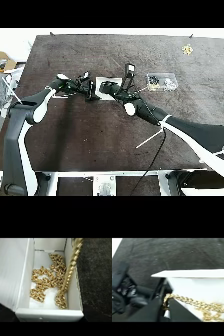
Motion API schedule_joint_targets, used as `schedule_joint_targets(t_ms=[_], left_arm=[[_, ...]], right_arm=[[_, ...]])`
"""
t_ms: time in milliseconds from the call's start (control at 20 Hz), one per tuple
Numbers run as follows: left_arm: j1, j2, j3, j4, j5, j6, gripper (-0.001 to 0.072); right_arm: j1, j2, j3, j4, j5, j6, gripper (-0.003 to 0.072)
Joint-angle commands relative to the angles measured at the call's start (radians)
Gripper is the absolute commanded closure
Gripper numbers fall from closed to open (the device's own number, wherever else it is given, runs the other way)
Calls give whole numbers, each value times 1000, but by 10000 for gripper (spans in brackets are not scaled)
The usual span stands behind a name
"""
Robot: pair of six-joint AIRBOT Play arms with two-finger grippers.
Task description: Fold the box and place the chain.
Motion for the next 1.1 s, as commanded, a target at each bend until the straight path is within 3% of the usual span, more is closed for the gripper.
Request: schedule_joint_targets(t_ms=[0,200,300,450,500,550,600,700,750,1050], left_arm=[[-1,0,0,0,0,0,425],[-1,0,0,0,0,0,426],[-1,0,0,0,0,0,425],[-1,0,0,0,0,0,425],[-1,0,0,0,0,0,425],[-1,0,0,0,0,0,425],[0,0,0,0,0,0,425],[-1,0,0,0,0,0,425],[-1,0,0,0,0,0,425],[-1,0,0,0,0,0,425]], right_arm=[[-60,9,0,-24,55,-3,312],[-143,127,-10,-147,300,-2,313],[-216,209,-82,-148,364,6,313],[-353,262,-234,-148,299,104,314],[-399,253,-275,-148,274,131,336],[-436,233,-300,-147,253,145,422],[-463,202,-306,-142,232,153,422],[-487,130,-292,-116,169,156,415],[-488,87,-271,-91,136,159,322],[-486,-110,-78,-84,122,205,324]])
